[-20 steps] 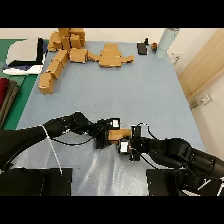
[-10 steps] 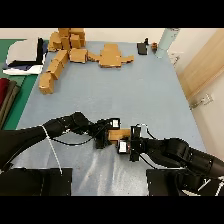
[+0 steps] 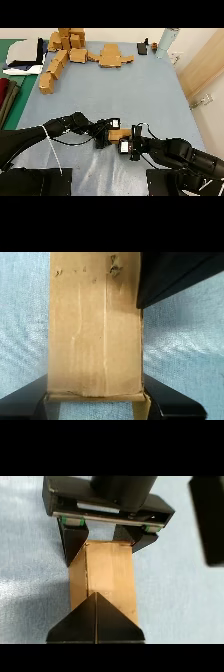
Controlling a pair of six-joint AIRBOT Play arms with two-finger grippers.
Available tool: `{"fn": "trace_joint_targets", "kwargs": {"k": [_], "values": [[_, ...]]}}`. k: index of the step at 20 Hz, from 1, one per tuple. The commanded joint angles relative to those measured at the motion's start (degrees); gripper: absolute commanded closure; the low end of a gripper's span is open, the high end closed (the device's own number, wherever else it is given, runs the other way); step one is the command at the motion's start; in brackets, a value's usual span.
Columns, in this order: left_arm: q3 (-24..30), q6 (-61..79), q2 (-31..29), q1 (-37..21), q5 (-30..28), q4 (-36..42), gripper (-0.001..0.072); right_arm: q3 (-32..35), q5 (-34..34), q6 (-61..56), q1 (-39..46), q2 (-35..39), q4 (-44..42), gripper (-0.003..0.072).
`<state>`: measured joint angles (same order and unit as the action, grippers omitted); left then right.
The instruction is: Fold the box.
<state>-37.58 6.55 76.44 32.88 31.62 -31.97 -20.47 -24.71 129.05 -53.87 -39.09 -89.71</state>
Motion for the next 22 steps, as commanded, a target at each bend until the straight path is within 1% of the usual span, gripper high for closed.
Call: {"fn": "trace_joint_targets", "kwargs": {"k": [1, 3, 5, 22], "values": [[0.0, 0.0, 0.0, 0.0, 0.0, 0.0, 0.0246, 0.0, -3.4, -0.6, 0.8, 4.0, 2.3, 0.0678], [0.0, 0.0, 0.0, 0.0, 0.0, 0.0, 0.0246, 0.0, -7.5, -0.7, 2.4, 5.0, 4.0, 0.0679], [0.0, 0.0, 0.0, 0.0, 0.0, 0.0, 0.0246, 0.0, -9.4, -0.7, 3.4, 5.1, 4.0, 0.0678], [0.0, 0.0, 0.0, 0.0, 0.0, 0.0, 0.0246, 0.1, -9.8, -1.4, 4.4, 2.6, 3.3, 0.0678]]}}
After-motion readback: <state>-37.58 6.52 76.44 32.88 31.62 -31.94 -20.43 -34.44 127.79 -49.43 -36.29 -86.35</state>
